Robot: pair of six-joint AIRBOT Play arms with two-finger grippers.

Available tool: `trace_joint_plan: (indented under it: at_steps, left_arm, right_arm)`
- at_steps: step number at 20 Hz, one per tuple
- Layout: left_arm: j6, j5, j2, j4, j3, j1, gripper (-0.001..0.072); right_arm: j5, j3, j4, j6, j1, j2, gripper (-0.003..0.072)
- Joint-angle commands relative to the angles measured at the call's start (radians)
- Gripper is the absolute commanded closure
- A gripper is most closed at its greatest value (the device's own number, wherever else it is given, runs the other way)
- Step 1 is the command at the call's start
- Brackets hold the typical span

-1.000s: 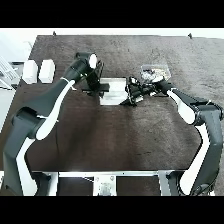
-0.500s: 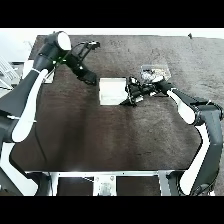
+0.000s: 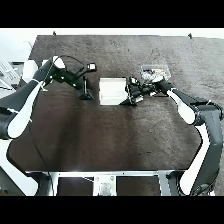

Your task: Fold the box and place the chain.

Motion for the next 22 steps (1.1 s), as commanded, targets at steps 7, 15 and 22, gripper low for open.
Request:
trace_joint_plan:
  at_steps: [7, 15, 22]
  left_arm:
    - [0.385, 0.166, -0.021, -0.282, -0.161, 0.005, -0.0011]
    - [0.415, 0.143, -0.051, -0.348, -0.160, 0.005, -0.0011]
    - [0.418, 0.154, -0.051, -0.362, -0.160, 0.005, -0.0011]
  right_arm:
    - [0.000, 0.000, 0.000, 0.000, 0.000, 0.001, 0.0107]
    - [0.000, 0.000, 0.000, 0.000, 0.000, 0.001, 0.0106]
    - [0.000, 0.000, 0.000, 0.000, 0.000, 0.001, 0.0107]
